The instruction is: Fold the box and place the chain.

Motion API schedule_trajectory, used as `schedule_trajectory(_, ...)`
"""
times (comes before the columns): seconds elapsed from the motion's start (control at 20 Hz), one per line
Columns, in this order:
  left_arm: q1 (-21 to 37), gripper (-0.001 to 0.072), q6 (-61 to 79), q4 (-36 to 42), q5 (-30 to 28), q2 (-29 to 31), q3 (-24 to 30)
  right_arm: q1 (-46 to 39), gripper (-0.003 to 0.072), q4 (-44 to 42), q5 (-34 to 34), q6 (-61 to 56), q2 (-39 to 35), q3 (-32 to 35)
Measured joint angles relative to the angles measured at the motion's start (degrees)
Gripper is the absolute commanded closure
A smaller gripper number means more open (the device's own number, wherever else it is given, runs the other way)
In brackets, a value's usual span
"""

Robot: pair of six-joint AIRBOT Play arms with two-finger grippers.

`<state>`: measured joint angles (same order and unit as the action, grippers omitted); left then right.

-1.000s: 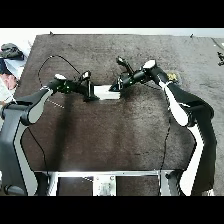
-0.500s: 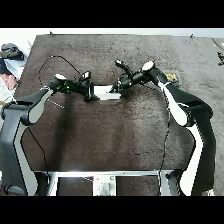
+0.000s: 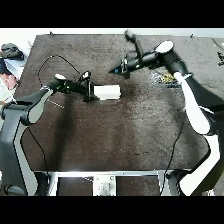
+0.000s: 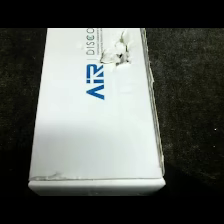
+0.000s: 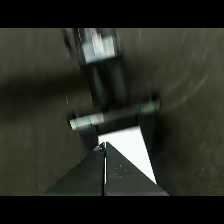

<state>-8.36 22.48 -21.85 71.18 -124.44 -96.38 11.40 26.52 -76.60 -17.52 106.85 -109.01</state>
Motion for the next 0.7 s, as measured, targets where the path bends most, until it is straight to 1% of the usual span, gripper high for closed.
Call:
schedule_trajectory(0.15,0.0,0.0359,0.0,0.0,-0.02,0.0,0.0,-0.92,0.0676,-0.17,0.46,-5.31,-7.96,4.35)
schedule_trajectory(0.25,0.0,0.0359,0.0,0.0,-0.04,0.0,0.0,-1.42,0.0676,2.19,4.48,-7.91,-15.04,11.43)
schedule_trajectory(0.3,0.0,0.0359,0.0,0.0,-0.04,0.0,0.0,-1.57,0.0676,3.63,8.24,-8.7,-19.58,16.5)
schedule_trajectory(0.4,-0.02,0.0359,0.0,0.0,-0.07,0.0,0.0,-1.95,0.0675,5.51,17.88,-9.7,-29.18,28.28)
schedule_trajectory(0.6,-0.02,0.0359,0.0,0.0,-0.11,0.0,0.0,-3.13,0.0674,7.56,44.92,-10.62,-51.98,57.24)
schedule_trajectory(0.7,0.0,0.0359,0.0,0.0,-0.13,0.0,0.0,-3.54,0.0674,7.87,56.06,-10.78,-62.31,69.53)
